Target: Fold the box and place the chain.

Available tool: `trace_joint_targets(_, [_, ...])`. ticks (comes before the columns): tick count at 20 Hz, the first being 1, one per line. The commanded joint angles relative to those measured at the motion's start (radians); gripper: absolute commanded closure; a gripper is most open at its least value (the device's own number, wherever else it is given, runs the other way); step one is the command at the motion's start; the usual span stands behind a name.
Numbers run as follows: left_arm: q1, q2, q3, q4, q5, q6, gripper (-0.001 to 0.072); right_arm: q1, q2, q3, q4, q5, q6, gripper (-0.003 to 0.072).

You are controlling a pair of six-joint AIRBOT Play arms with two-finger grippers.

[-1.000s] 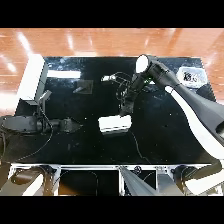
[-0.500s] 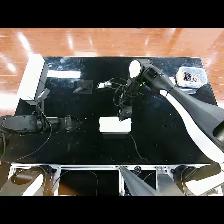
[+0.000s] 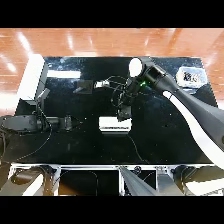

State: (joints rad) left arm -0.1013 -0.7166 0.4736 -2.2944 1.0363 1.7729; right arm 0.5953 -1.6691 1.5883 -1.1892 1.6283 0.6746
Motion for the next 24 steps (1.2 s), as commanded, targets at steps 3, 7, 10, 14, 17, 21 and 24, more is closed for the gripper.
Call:
trace_joint_targets(3, [0.000,-0.001,0.000,0.000,0.000,0.000,0.0086,0.027,0.009,-0.022,-0.002,-0.003,0.036,-0.0015])
trace_joint_targets(7, [0.000,-0.001,0.000,0.000,-0.001,0.000,0.0086,0.048,0.009,-0.082,-0.080,-0.067,0.037,-0.0017])
trace_joint_targets(10, [0.000,-0.001,0.000,0.000,-0.002,0.000,0.0086,0.047,0.008,-0.099,-0.099,-0.117,0.037,-0.0016])
trace_joint_targets(14, [0.000,-0.001,0.000,0.000,-0.002,0.000,0.0086,0.047,0.009,-0.099,-0.106,-0.130,0.037,-0.0014])
trace_joint_targets(17, [0.000,-0.001,0.000,0.000,-0.003,0.000,0.0086,0.047,0.009,-0.099,-0.105,-0.130,0.037,-0.0014])
trace_joint_targets(21, [0.000,-0.001,0.000,0.000,-0.002,0.000,0.0086,0.053,0.009,-0.099,-0.104,-0.133,0.038,-0.0013])
trace_joint_targets(24, [0.000,-0.001,0.000,0.000,-0.002,0.000,0.0086,0.061,0.009,-0.099,-0.105,-0.144,0.051,-0.0012])
